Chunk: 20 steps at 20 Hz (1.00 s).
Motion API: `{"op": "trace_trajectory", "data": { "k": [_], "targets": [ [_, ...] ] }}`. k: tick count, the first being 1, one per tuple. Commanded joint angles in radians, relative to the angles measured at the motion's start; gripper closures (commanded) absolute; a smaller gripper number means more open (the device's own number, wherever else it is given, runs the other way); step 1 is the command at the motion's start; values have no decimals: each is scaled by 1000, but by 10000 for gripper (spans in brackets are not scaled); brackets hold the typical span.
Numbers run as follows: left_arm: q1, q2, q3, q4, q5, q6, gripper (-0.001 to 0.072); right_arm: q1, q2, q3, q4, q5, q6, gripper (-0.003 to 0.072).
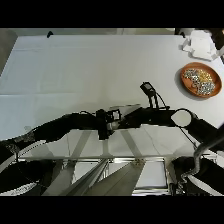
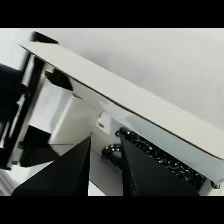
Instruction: Fold the box and place the chain.
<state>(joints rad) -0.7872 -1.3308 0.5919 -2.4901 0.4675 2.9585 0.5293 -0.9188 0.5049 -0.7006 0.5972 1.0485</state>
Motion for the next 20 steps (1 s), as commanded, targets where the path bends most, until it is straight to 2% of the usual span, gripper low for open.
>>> {"op": "trace_trajectory", "data": {
  "k": [1,2,4,6,9,12,14,16,18,19,20],
  "targets": [
    [0,0,0,0,0,0,378,-9,117,9,-4,38,2,468],
    [0,0,0,0,0,0,378,-25,160,21,-14,69,2,484],
    [0,0,0,0,0,0,379,-69,231,56,-80,135,11,678],
    [0,0,0,0,0,0,378,-145,265,101,-135,196,42,673],
    [0,0,0,0,0,0,378,-289,224,159,-134,249,19,676],
    [0,0,0,0,0,0,378,-369,67,244,-135,301,-121,676],
    [0,0,0,0,0,0,378,-380,-82,361,-136,373,-156,676],
    [0,0,0,0,0,0,378,-376,-247,519,-138,501,-230,676],
    [0,0,0,0,0,0,378,-346,-409,674,-163,689,-390,676],
    [0,0,0,0,0,0,378,-320,-479,734,-200,779,-493,676],
    [0,0,0,0,0,0,378,-294,-529,763,-234,817,-567,676]
  ]
}}
